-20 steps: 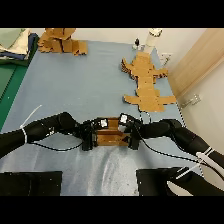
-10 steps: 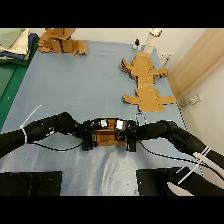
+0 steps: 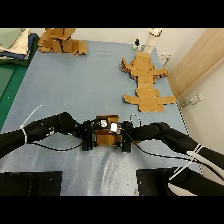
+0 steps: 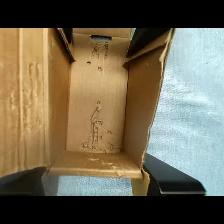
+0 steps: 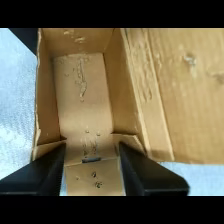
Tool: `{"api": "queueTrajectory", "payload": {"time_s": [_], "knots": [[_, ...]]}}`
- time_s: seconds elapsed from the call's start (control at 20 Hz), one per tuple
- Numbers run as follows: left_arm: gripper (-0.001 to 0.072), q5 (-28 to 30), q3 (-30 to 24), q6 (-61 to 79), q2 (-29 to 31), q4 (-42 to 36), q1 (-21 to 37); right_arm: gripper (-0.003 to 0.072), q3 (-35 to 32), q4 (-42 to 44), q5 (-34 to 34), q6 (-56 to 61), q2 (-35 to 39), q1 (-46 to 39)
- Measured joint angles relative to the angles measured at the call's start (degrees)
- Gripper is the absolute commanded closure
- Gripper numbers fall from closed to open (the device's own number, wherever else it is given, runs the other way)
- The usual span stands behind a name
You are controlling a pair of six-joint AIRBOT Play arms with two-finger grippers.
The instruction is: Fold the box.
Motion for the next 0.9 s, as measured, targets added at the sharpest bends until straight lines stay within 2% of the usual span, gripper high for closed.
{"api": "queueTrajectory", "payload": {"time_s": [0.1, 0.15, 0.2, 0.3, 0.35, 0.65, 0.75, 0.9], "knots": [[0.0205, 0.00, -0.02, 0.00, 0.00, -0.02, 0.00, 0.0095, 0.00, -0.17, 0.17, 0.81, -0.17, 0.22], [0.0205, 0.00, 0.00, 0.00, 0.00, -0.02, 0.00, 0.0208, 0.00, -0.55, 0.20, 2.51, -0.07, 0.28], [0.0205, 0.00, 0.00, 0.02, 0.00, 0.00, 0.00, 0.0369, -0.02, -0.98, 0.17, 5.35, 0.15, 0.35], [0.0205, -0.02, -0.02, -0.04, 0.00, -0.02, 0.00, 0.0536, 0.17, -3.78, -1.66, 13.99, 1.66, 0.39], [0.0204, 0.00, 0.00, -0.04, 0.00, -0.02, 0.00, 0.0675, 0.52, -6.58, -3.67, 20.96, 2.89, 0.37], [0.0205, -0.02, 0.00, -0.11, 0.00, -0.04, 0.00, 0.0684, 3.54, -24.04, -16.94, 71.21, 13.88, -6.25], [0.0205, 0.00, 0.00, -0.11, 0.00, -0.04, 0.00, 0.0684, 3.80, -27.98, -19.39, 82.29, 15.74, -10.95], [0.0204, -0.02, 0.00, -0.09, 0.00, -0.04, 0.00, 0.0684, 3.08, -29.46, -21.59, 89.39, 14.88, -17.73]]}}
